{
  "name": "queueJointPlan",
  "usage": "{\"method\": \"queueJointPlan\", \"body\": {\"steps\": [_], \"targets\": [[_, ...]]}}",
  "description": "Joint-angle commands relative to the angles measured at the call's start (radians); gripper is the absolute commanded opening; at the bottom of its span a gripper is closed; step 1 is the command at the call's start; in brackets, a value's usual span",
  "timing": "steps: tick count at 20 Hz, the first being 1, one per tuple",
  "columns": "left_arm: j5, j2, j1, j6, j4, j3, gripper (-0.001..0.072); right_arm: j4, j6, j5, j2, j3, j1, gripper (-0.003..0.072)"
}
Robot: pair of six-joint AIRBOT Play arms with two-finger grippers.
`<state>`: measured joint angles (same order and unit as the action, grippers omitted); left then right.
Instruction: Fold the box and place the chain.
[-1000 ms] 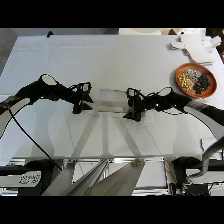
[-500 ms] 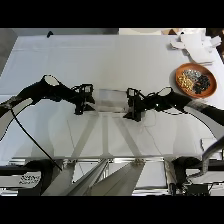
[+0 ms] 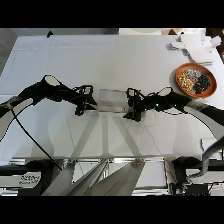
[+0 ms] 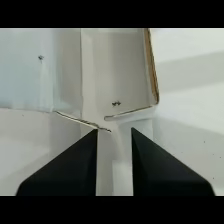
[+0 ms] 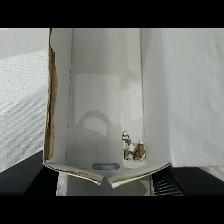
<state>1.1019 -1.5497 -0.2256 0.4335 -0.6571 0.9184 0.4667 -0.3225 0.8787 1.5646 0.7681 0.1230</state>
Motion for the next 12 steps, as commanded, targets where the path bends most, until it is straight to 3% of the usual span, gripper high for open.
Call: {"method": "queueJointPlan", "body": {"steps": [1, 9, 10, 12], "targets": [[-0.006, -0.001, -0.001, 0.055, 0.066, 0.000, 0.0195, 0.000, 0.000, 0.000, 0.000, 0.001, 0.000, 0.0518], [-0.007, -0.015, -0.036, 0.064, 0.068, 0.000, 0.0192, 0.000, 0.000, 0.000, 0.000, 0.001, 0.000, 0.0518], [-0.006, -0.025, -0.038, 0.064, 0.067, 0.000, 0.0171, 0.000, 0.000, 0.000, 0.000, 0.001, 0.000, 0.0518], [-0.005, -0.042, -0.043, 0.063, 0.069, 0.000, 0.0007, 0.000, 0.000, 0.000, 0.000, 0.001, 0.000, 0.0518]]}}
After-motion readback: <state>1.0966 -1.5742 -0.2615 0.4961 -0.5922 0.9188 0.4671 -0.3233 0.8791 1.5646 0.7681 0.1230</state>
